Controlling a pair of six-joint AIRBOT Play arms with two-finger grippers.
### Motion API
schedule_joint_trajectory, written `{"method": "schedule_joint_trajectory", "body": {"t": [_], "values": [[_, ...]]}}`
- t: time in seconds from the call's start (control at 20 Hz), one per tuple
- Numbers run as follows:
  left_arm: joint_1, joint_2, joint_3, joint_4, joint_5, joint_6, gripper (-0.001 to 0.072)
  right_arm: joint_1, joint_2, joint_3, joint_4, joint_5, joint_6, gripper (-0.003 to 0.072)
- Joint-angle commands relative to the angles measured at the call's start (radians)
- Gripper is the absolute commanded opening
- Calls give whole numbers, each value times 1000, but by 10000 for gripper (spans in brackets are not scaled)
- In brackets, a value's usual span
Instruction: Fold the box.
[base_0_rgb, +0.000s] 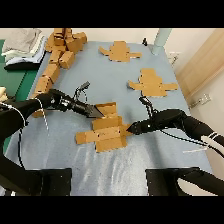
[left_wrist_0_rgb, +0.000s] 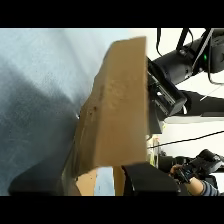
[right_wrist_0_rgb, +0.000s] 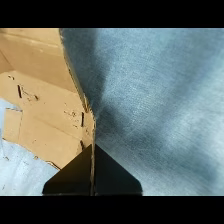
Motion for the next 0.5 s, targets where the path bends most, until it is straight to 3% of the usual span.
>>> {"method": "schedule_joint_trajectory", "body": {"t": [0.0,0.1,0.2,0.45], "values": [[1,0,21,12,-3,-3,353,1,0,0,0,0,0,2],[-4,0,21,24,-3,-5,350,1,0,0,0,0,0,2],[-20,0,24,64,0,-5,217,1,0,0,0,0,0,2],[-53,-5,32,95,33,-17,216,1,0,0,0,-1,0,2]]}}
